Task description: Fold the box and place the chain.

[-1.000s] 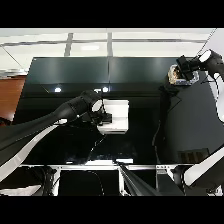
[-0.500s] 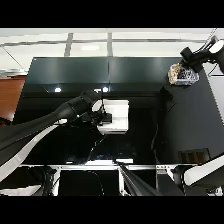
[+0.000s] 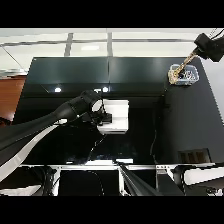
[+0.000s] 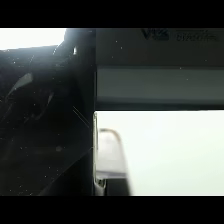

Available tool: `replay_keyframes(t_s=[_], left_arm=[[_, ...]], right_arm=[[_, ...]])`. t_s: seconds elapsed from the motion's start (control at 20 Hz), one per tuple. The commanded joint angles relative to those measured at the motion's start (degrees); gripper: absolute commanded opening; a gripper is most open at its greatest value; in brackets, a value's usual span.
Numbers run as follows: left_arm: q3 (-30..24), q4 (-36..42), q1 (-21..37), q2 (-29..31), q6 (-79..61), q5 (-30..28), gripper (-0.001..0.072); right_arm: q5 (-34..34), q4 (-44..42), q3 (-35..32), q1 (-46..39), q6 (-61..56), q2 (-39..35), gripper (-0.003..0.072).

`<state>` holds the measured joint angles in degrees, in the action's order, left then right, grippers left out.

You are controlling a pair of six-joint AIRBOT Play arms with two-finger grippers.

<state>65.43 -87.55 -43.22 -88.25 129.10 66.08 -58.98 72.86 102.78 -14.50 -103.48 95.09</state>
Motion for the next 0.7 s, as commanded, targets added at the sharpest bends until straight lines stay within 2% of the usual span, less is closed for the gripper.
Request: replay_keyframes(t_s=[0.0, 0.4, 0.45, 0.5, 0.55, 0.65], left_arm=[[0.04, -0.02, 0.02, 0.0, -0.02, 0.09, 0.003], [0.04, -0.02, 0.02, 0.0, -0.02, 0.07, 0.003], [0.04, -0.02, 0.02, 0.0, -0.02, 0.04, 0.003], [0.04, -0.02, 0.02, 0.0, -0.02, 0.0, 0.003], [0.04, -0.02, 0.02, 0.0, -0.02, -0.02, 0.003], [0.04, -0.02, 0.02, 0.0, -0.02, -0.04, 0.003]], right_arm=[[-0.96, 2.67, -0.02, -0.55, 0.59, 1.62, 0.0016], [2.16, 2.49, -0.02, -0.55, -0.59, 12.04, 0.002], [2.51, 3.34, -0.02, -0.55, -1.46, 12.35, 0.0106], [2.67, 4.42, -0.02, -0.63, -2.67, 12.39, 0.0307], [2.56, 4.22, 0.0, -0.81, -2.8, 12.31, 0.0347], [1.33, 1.16, 0.0, -0.83, -0.44, 11.91, 0.0347]])
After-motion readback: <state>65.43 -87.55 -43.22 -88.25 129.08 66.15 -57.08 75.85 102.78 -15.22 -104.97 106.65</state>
